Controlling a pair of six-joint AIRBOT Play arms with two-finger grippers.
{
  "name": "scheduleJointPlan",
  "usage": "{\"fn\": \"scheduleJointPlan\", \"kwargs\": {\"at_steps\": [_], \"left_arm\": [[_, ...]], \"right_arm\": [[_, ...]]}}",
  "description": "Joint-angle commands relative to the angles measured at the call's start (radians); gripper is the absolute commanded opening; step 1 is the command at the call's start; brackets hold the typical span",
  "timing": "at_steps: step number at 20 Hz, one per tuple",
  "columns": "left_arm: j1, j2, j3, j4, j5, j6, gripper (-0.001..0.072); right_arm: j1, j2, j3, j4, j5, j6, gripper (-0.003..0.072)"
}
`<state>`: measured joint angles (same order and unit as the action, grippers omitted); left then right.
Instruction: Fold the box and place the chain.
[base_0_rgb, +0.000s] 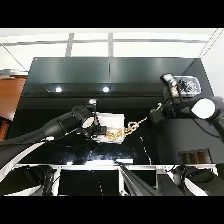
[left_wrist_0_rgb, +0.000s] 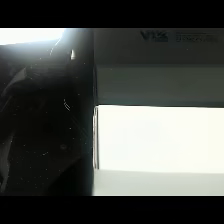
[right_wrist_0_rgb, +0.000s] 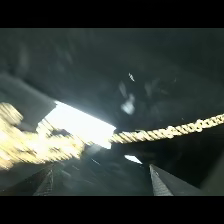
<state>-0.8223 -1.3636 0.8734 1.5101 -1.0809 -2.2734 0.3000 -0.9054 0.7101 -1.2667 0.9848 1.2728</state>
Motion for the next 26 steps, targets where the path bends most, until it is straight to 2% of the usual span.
{"fn": "scheduleJointPlan", "kwargs": {"at_steps": [1,3,11,14,16,26], "left_arm": [[0.000,0.000,0.001,0.000,0.002,0.000,0.0032],[0.000,0.000,0.001,0.000,0.002,0.000,0.0032],[0.000,0.000,0.001,0.000,0.003,0.000,0.0032],[0.000,0.000,0.001,0.000,0.003,0.000,0.0032],[0.000,0.000,0.001,0.000,0.003,0.000,0.0032],[0.000,0.000,0.001,-0.001,-0.001,0.000,0.0032]], "right_arm": [[0.046,0.003,-0.175,0.045,-0.158,-0.455,0.0669],[0.118,0.003,-0.245,0.066,-0.217,-0.721,0.0669],[0.136,-0.132,-0.254,0.314,-0.332,-1.039,0.0669],[0.136,-0.178,-0.253,0.388,-0.432,-1.053,0.0666],[0.138,-0.199,-0.248,0.404,-0.428,-1.052,0.0584],[0.138,-0.208,-0.244,0.395,-0.394,-1.005,0.0584]]}}
